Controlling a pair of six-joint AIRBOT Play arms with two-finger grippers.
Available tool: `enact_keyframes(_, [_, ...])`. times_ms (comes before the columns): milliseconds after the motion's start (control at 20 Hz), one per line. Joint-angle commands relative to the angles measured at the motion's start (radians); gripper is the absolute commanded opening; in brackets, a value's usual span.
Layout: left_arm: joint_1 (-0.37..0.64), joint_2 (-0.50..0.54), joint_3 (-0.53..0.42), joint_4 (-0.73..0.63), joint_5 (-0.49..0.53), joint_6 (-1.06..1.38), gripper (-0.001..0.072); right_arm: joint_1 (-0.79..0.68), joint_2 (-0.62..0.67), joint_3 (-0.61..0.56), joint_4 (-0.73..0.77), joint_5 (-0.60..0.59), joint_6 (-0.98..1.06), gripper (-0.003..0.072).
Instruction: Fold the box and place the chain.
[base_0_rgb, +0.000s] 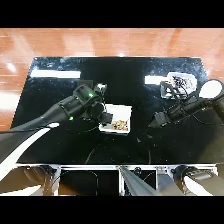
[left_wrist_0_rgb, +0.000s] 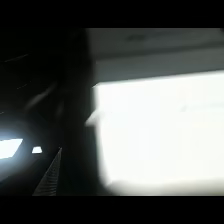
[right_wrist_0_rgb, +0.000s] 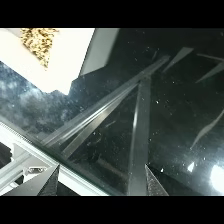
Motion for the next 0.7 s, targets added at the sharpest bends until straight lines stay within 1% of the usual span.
enact_keyframes(0, [0.024, 0.116, 0.009, 0.067, 0.142, 0.149, 0.0551, -0.002, 0.000, 0.003, -0.008, 0.009, 0.016, 0.0620])
enact_keyframes(100, [0.058, 0.225, -0.041, 0.088, 0.142, 0.172, 0.0551, -0.002, 0.000, 0.025, -0.007, -0.024, 0.016, 0.0620])
enact_keyframes(150, [0.089, 0.288, -0.090, 0.119, 0.143, 0.171, 0.0551, -0.002, 0.000, 0.044, -0.009, -0.053, 0.019, 0.0620])
enact_keyframes(200, [0.129, 0.347, -0.151, 0.171, 0.142, 0.163, 0.0551, -0.002, -0.004, 0.073, -0.045, -0.098, 0.068, 0.0620])
enact_keyframes(250, [0.194, 0.412, -0.225, 0.215, 0.134, 0.127, 0.0551, -0.001, -0.019, 0.110, -0.101, -0.132, 0.132, 0.0621])
enact_keyframes(300, [0.270, 0.466, -0.288, 0.200, 0.113, 0.108, 0.0551, -0.001, -0.048, 0.156, -0.145, -0.169, 0.181, 0.0621])
enact_keyframes(350, [0.356, 0.519, -0.347, 0.117, 0.072, 0.113, 0.0551, 0.002, -0.095, 0.208, -0.138, -0.195, 0.187, 0.0621])
enact_keyframes(450, [0.486, 0.592, -0.439, -0.120, -0.039, 0.202, 0.0552, 0.035, -0.239, 0.356, -0.123, -0.190, 0.182, 0.0622])
enact_keyframes(500, [0.517, 0.611, -0.472, -0.216, -0.082, 0.248, 0.0552, 0.061, -0.319, 0.441, -0.110, -0.182, 0.161, 0.0622])
enact_keyframes(550, [0.529, 0.618, -0.494, -0.280, -0.115, 0.276, 0.0552, 0.092, -0.401, 0.533, -0.084, -0.179, 0.119, 0.0622])
enact_keyframes(650, [0.509, 0.613, -0.503, -0.314, -0.143, 0.286, 0.0552, 0.145, -0.523, 0.673, -0.040, -0.178, -0.049, 0.0622])
